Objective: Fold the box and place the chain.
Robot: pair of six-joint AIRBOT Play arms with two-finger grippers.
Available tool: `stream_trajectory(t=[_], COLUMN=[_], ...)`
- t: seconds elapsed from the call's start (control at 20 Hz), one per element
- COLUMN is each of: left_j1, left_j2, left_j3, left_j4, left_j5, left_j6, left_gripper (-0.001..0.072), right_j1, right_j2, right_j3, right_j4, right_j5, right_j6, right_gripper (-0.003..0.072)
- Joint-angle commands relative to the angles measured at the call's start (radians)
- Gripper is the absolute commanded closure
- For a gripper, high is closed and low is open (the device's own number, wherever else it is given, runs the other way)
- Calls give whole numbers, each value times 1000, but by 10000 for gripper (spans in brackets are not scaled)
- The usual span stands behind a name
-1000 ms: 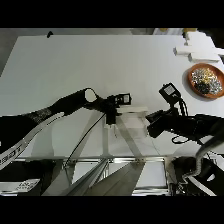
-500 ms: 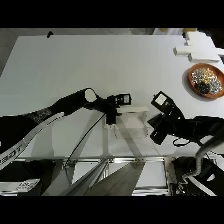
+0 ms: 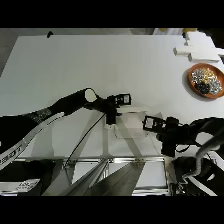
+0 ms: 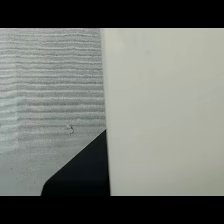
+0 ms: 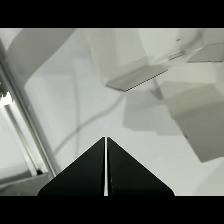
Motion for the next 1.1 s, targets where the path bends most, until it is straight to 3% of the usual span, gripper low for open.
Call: stream_trajectory(t=[0.0,0.05,0.15,0.25,0.5,0.85,1.05], left_j1=[-1,-1,-1,-1,-1,-1,-1], left_j2=[-1,-1,0,-1,-1,-1,-1], left_j3=[0,0,0,0,0,0,0], left_j4=[0,0,0,0,0,0,0], left_j5=[0,0,-1,-3,-3,-3,-3], left_j6=[0,0,0,0,0,0,0], left_gripper=[697,697,697,697,697,697,697], right_j1=[0,-5,-29,-6,37,37,-32], right_j2=[-89,-114,-119,-84,-40,-58,-98], right_j3=[-27,-41,-82,-111,-221,-297,-258], right_j4=[26,56,68,66,60,60,102], right_j5=[31,-11,-156,-278,-508,-693,-647], right_j6=[-145,-172,-219,-262,-294,-354,-476], right_gripper=[662,560,177,18,-5,-3,-3])
